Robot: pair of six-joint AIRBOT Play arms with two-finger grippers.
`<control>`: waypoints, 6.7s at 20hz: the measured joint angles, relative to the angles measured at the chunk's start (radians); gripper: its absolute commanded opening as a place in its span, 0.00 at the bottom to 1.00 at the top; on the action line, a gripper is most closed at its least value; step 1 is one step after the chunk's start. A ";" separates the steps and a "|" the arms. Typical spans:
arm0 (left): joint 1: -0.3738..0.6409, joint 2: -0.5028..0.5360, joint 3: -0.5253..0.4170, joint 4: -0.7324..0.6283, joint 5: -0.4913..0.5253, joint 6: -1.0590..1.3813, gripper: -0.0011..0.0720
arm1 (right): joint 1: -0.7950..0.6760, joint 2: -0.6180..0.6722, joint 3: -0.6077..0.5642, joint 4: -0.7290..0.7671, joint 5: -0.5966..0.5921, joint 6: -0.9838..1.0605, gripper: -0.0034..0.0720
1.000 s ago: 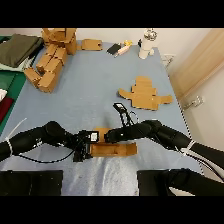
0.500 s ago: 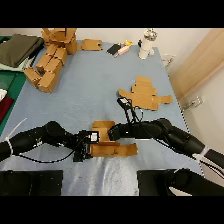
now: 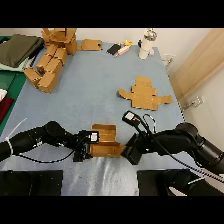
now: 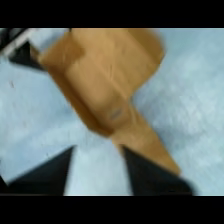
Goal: Fold the box.
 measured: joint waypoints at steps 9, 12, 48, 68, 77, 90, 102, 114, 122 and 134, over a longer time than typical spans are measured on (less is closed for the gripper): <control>0.000 0.000 0.000 0.000 0.000 0.000 0.70 | 0.009 -0.172 -0.030 -0.090 0.063 -0.467 0.87; 0.000 0.000 0.000 0.000 0.000 0.000 0.70 | 0.009 -0.205 -0.031 -0.080 0.144 -0.555 0.87; 0.000 0.000 0.000 -0.003 0.000 -0.003 0.70 | 0.103 -0.237 -0.030 -0.099 0.225 -0.473 0.26; 0.000 0.000 0.000 0.000 0.000 0.000 0.70 | -0.123 -0.140 -0.159 -0.092 0.170 0.717 0.05; 0.000 0.000 0.000 0.000 0.000 0.000 0.70 | -0.101 -0.165 -0.127 0.086 0.211 0.623 0.05; 0.000 0.000 0.000 0.000 0.000 0.000 0.70 | -0.049 -0.116 -0.087 0.113 0.168 0.647 0.46; 0.000 0.000 0.000 0.000 0.000 0.000 0.70 | -0.032 -0.114 -0.080 0.125 0.185 0.644 0.62; 0.000 0.000 0.000 0.000 0.000 0.000 0.70 | 0.140 -0.350 0.137 -0.137 0.106 0.914 0.50; 0.000 0.000 0.000 0.000 -0.001 0.000 0.70 | 0.260 -0.620 0.353 -0.311 -0.101 1.191 0.48; 0.000 0.000 0.000 0.000 0.000 -0.001 0.70 | 0.276 -0.726 0.386 -0.307 -0.128 1.273 0.05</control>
